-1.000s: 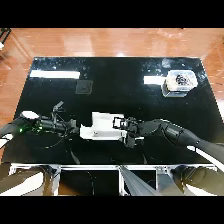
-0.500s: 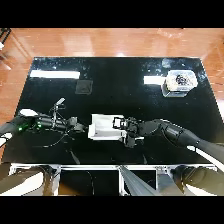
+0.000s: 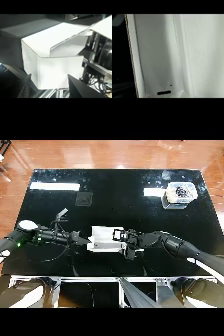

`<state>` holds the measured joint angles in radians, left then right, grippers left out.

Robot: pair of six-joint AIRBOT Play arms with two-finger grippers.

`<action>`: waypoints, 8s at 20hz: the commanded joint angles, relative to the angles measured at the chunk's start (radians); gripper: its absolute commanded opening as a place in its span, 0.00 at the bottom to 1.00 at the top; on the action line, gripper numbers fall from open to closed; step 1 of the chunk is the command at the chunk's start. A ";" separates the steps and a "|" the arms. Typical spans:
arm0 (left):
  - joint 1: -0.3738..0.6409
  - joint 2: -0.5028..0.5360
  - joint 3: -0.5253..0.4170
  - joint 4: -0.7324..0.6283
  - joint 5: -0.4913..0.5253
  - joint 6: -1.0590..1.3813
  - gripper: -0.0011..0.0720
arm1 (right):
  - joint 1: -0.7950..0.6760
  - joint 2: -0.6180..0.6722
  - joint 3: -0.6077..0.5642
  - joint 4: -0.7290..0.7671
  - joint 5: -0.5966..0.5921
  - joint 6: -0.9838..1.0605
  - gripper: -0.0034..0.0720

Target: Fold the box and place the chain.

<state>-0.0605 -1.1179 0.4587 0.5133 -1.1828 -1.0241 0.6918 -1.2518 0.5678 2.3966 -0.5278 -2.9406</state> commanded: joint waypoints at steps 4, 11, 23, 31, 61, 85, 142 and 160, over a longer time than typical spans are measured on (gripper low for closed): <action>-0.159 0.047 0.000 0.106 0.164 -0.171 0.79 | 0.001 0.000 0.000 0.000 0.000 0.001 0.29; -0.221 0.062 0.000 0.100 0.253 -0.227 0.79 | 0.001 0.000 0.000 0.000 0.000 0.000 0.29; -0.320 0.062 0.002 0.097 0.338 -0.260 0.79 | 0.001 0.000 0.000 0.000 -0.004 0.000 0.29; -0.320 0.062 0.002 0.108 0.342 -0.323 0.79 | 0.001 0.000 0.000 0.000 -0.009 0.000 0.29; -0.400 0.058 0.002 0.216 0.491 -0.503 0.79 | 0.021 0.000 0.000 -0.018 -0.016 0.000 0.29; -0.449 0.058 0.088 0.452 0.430 -0.633 0.87 | 0.021 0.000 0.000 -0.018 -0.019 0.000 0.29; -0.732 -0.181 0.395 0.993 0.134 -1.112 0.34 | 0.021 0.000 0.000 -0.019 -0.018 0.000 0.29; -0.730 -0.195 0.461 1.075 0.058 -1.154 0.64 | 0.021 0.000 -0.001 -0.018 -0.018 0.000 0.29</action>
<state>-0.7902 -1.3075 0.9184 1.5681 -1.1118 -2.1704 0.7124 -1.2526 0.5671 2.3783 -0.5461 -2.9402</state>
